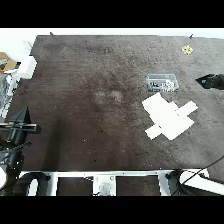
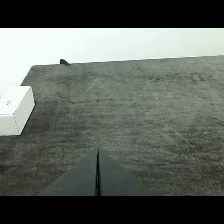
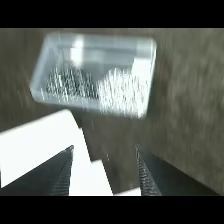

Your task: Fold the box and place the chain.

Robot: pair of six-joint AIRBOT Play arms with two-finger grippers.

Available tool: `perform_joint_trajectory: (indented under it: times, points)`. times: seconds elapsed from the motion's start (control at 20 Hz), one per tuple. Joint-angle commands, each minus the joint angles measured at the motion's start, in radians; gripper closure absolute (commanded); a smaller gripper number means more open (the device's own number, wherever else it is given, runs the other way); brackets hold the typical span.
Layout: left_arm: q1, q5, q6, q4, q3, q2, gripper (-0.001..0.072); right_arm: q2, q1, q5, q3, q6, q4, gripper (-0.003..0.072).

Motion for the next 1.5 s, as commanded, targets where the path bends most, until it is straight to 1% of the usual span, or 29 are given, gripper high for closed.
perform_joint_trajectory:
  times: [0.0, 0.05, 0.2, 0.3, 0.4, 0.5, 0.65, 0.85, 0.9, 0.95, 1.05, 1.1, 1.15, 1.2, 1.25, 1.35, 1.45]
  points:
    - [0.0, 0.0, 0.0, 0.0, 0.0, 0.0, 0.0698, -0.237, -0.018, 0.275, 0.228, 0.052, -0.209, 0.025]
    - [0.0, 0.0, 0.0, 0.0, 0.0, 0.0, 0.0698, -0.295, -0.018, 0.302, 0.277, 0.051, -0.246, 0.025]
    - [0.0, 0.0, 0.0, 0.0, 0.0, 0.0, 0.0699, -0.416, -0.018, 0.301, 0.371, 0.043, -0.364, 0.025]
    - [0.0, 0.0, 0.0, 0.0, 0.0, 0.0, 0.0698, -0.47, -0.022, 0.315, 0.401, -0.011, -0.364, 0.025]
    - [0.0, 0.0, 0.0, 0.0, 0.0, 0.0, 0.0699, -0.502, -0.021, 0.358, 0.4, -0.085, -0.361, 0.025]
    - [0.0, 0.0, 0.0, 0.0, 0.0, 0.0, 0.0699, -0.535, -0.023, 0.408, 0.396, -0.113, -0.36, 0.025]
    - [0.0, 0.0, 0.0, 0.0, 0.0, 0.0, 0.0698, -0.565, -0.023, 0.427, 0.359, -0.195, -0.334, 0.0251]
    - [0.0, 0.0, 0.0, 0.0, 0.0, 0.0, 0.0698, -0.613, -0.022, 0.496, 0.319, -0.201, -0.349, 0.0251]
    - [0.0, 0.0, 0.0, 0.0, 0.0, 0.0, 0.0699, -0.616, -0.022, 0.51, 0.319, -0.201, -0.333, 0.0282]
    - [0.0, 0.0, 0.0, 0.0, 0.0, 0.0, 0.0698, -0.615, -0.022, 0.538, 0.319, -0.209, -0.305, 0.0487]
    - [0.0, 0.0, 0.0, 0.0, 0.0, 0.0, 0.0699, -0.615, -0.022, 0.609, 0.319, -0.285, -0.26, 0.0493]
    - [0.0, 0.0, 0.0, 0.0, 0.0, 0.0, 0.0698, -0.615, -0.022, 0.634, 0.319, -0.288, -0.244, 0.0573]
    - [0.0, 0.0, 0.0, 0.0, 0.0, 0.0, 0.0699, -0.615, -0.022, 0.651, 0.319, -0.287, -0.244, 0.0608]
    - [0.0, 0.0, 0.0, 0.0, 0.0, 0.0, 0.0698, -0.614, -0.022, 0.667, 0.319, -0.286, -0.237, 0.061]
    - [0.0, 0.0, 0.0, 0.0, 0.0, 0.0, 0.0699, -0.609, -0.022, 0.666, 0.312, -0.281, -0.219, 0.0676]
    - [0.0, 0.0, 0.0, 0.0, 0.0, 0.0, 0.0698, -0.582, -0.023, 0.666, 0.27, -0.246, -0.184, 0.0686]
    - [0.0, 0.0, 0.0, 0.0, 0.0, 0.0, 0.0698, -0.539, -0.023, 0.666, 0.192, -0.241, -0.134, 0.0687]
